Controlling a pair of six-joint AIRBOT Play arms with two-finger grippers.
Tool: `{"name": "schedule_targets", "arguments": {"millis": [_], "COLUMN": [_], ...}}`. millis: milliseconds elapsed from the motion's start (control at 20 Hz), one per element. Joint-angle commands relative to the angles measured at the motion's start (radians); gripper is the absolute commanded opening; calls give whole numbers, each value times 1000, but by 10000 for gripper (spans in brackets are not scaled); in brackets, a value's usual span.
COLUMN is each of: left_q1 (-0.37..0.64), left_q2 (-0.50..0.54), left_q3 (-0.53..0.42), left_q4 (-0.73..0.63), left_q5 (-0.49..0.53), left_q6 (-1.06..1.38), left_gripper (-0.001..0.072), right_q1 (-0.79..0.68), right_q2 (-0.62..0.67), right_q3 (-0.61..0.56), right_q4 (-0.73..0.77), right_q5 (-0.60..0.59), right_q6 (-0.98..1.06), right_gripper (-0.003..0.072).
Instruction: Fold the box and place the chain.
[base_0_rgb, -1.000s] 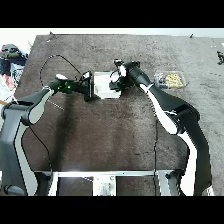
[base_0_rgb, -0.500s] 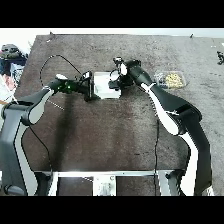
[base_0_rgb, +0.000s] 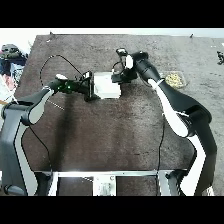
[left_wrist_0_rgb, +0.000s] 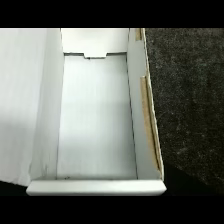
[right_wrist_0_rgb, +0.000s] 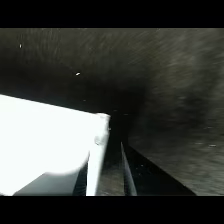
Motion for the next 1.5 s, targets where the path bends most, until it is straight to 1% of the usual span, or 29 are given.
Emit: {"name": "schedule_targets", "arguments": {"millis": [0,200,300,350,400,450,600,750,850,1050,1200,1450], "left_q1": [0,0,0,0,0,0,0,0,0,0,0,0], "left_q2": [0,0,0,0,0,0,0,0,0,0,0,0], "left_q3": [1,1,1,1,1,1,1,1,1,1,1,1], "left_q4": [0,0,0,0,0,0,0,0,0,0,0,0], "left_q5": [0,0,0,0,0,0,1,0,1,0,0,0], "left_q6": [2,2,2,2,2,2,2,2,2,2,2,2], "left_gripper": [236,236,237,236,236,236,236,236,236,236,236,237], "right_q1": [-36,-150,-248,-299,-353,-399,-511,-544,-545,-545,-545,-545], "right_q2": [75,174,187,187,187,186,184,184,174,104,66,31], "right_q3": [1,0,-1,-6,-20,-40,-124,-187,-200,-199,-199,-199], "right_q4": [-4,-108,-112,-108,-104,-82,41,54,55,97,185,195], "right_q5": [3,46,96,106,104,89,17,-85,-121,-127,-124,-88], "right_q6": [-101,-179,-203,-209,-214,-228,-283,-307,-323,-367,-430,-437], "right_gripper": [244,244,243,242,217,214,214,214,214,214,214,214]}}
